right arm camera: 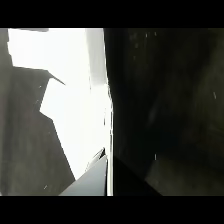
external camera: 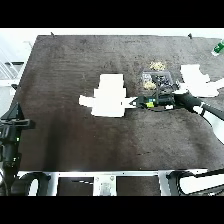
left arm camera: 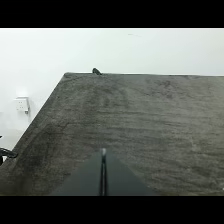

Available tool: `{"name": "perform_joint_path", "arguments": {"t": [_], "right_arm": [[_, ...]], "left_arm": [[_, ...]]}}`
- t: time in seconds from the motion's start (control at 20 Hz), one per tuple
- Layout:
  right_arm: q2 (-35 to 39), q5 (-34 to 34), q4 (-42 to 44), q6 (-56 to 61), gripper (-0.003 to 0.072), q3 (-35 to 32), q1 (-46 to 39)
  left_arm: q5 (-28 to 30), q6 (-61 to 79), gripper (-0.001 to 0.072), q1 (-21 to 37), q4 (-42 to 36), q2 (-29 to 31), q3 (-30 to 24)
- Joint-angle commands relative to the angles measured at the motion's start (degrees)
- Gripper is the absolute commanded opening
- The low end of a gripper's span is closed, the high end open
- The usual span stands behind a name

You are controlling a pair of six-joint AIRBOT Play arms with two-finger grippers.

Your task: Fold the box and place the chain.

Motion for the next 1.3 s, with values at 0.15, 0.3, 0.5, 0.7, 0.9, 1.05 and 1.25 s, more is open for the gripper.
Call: {"name": "perform_joint_path", "arguments": {"t": [0.15, 0.3, 0.5, 0.7, 0.9, 1.05, 1.25], "right_arm": [[-3.30, -4.96, -1.73, 0.17, 0.0006, 3.74, 2.27], [-3.30, -5.03, -4.74, -0.17, 0.0006, 3.74, 2.78], [-3.28, -6.86, -4.74, -1.53, 0.0006, 3.76, 3.10], [-3.28, -7.43, -4.33, -1.55, 0.0006, 3.76, 3.19], [-3.28, -7.43, -3.39, -1.55, 0.0007, 3.78, 3.82], [-3.28, -7.45, -3.34, -1.53, 0.0007, 3.78, 4.17], [-3.28, -8.04, -3.37, -1.57, 0.0008, 3.76, 4.22]], "left_arm": [[-2.12, -0.44, 0.0643, -0.02, -0.02, -0.02, 0.07], [-6.01, -0.37, 0.0619, -0.02, 0.85, -0.09, 0.24], [-6.97, -0.44, 0.0618, -0.02, 0.81, -3.54, 3.06], [-11.02, -0.37, 0.0619, -0.02, 0.85, -22.10, 11.50], [-22.10, -0.46, 0.0619, -0.02, 4.35, -47.67, 26.03], [-35.21, -4.24, 0.0618, -0.02, 9.44, -64.54, 39.50], [-54.49, -17.00, 0.0619, -0.02, 21.79, -83.10, 61.26]]}}
